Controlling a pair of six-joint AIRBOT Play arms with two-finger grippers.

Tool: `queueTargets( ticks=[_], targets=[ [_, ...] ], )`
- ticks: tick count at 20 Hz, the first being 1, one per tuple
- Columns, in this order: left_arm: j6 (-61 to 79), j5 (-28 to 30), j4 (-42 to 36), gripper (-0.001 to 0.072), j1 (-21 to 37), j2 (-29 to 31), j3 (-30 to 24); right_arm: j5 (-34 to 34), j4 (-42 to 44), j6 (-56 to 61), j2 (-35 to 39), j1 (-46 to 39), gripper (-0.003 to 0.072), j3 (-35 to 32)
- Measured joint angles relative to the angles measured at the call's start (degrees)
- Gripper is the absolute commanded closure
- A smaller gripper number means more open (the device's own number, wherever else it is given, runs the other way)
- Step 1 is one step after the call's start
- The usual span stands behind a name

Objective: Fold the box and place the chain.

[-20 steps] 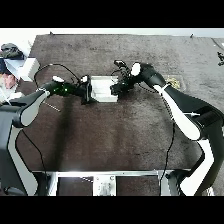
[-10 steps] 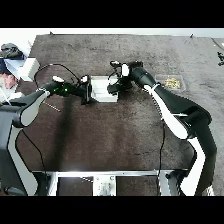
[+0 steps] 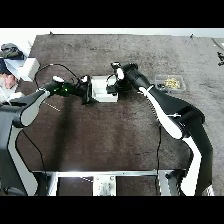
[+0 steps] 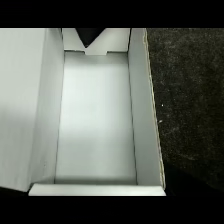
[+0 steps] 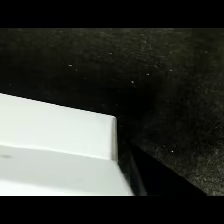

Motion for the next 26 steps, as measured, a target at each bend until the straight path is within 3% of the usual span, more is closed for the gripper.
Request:
queueTargets(
  ticks=[3, 5, 9, 11, 13, 15, 17, 18, 21, 22, 23, 24, 26],
  targets=[
    [0.0, 0.0, 0.0, 0.0305, 0.0, 0.0, 0.0, -0.9, -1.6, 1.6, -0.1, 0.7, 0.0365, 0.0],
    [0.0, 0.0, 0.0, 0.0305, 0.0, 0.0, 0.0, -1.0, -1.8, 3.0, -0.2, 0.9, 0.0427, 0.0],
    [0.0, 0.0, 0.0, 0.0305, 0.0, 0.0, 0.0, -0.9, -2.7, 5.9, -0.2, 1.2, 0.0434, 0.0],
    [0.0, 0.0, 0.0, 0.0305, 0.0, 0.0, 0.0, -0.9, -2.8, 7.0, -0.2, 1.2, 0.0516, 0.0],
    [0.0, 0.0, 0.0, 0.0305, 0.0, 0.0, 0.0, -0.8, -2.9, 8.0, -0.2, 1.2, 0.0523, 0.0],
    [0.0, 0.0, 0.0, 0.0304, 0.0, 0.0, 0.0, -0.6, -3.1, 9.0, -0.2, 1.2, 0.0618, 0.0],
    [0.0, -0.1, 0.0, 0.0305, 0.0, 0.0, 0.0, -0.5, -3.3, 9.6, -0.2, 1.2, 0.0631, 0.0],
    [0.0, 0.0, 0.0, 0.0305, 0.0, 0.0, 0.0, -0.4, -3.3, 9.7, -0.2, 1.2, 0.0673, 0.0],
    [0.0, -0.1, 0.0, 0.0305, 0.0, 0.0, 0.0, -0.5, -3.3, 9.9, -0.2, 1.2, 0.0676, 0.0],
    [0.0, -0.1, 0.0, 0.0305, 0.0, 0.0, 0.0, -0.7, -3.3, 10.0, -0.2, 1.2, 0.0664, 0.0],
    [0.0, 0.0, 0.0, 0.0305, 0.0, 0.0, 0.0, -0.8, -3.4, 10.0, -0.2, 1.2, 0.0464, 0.0],
    [0.0, 0.0, 0.0, 0.0304, 0.1, 0.0, 0.0, -1.1, -3.6, 10.0, -0.2, 1.2, 0.0335, 0.0],
    [0.0, -0.1, 0.0, 0.0305, 0.2, 0.0, 0.0, -1.2, -4.1, 10.0, 0.2, 1.1, 0.0334, 0.0]
  ],
)
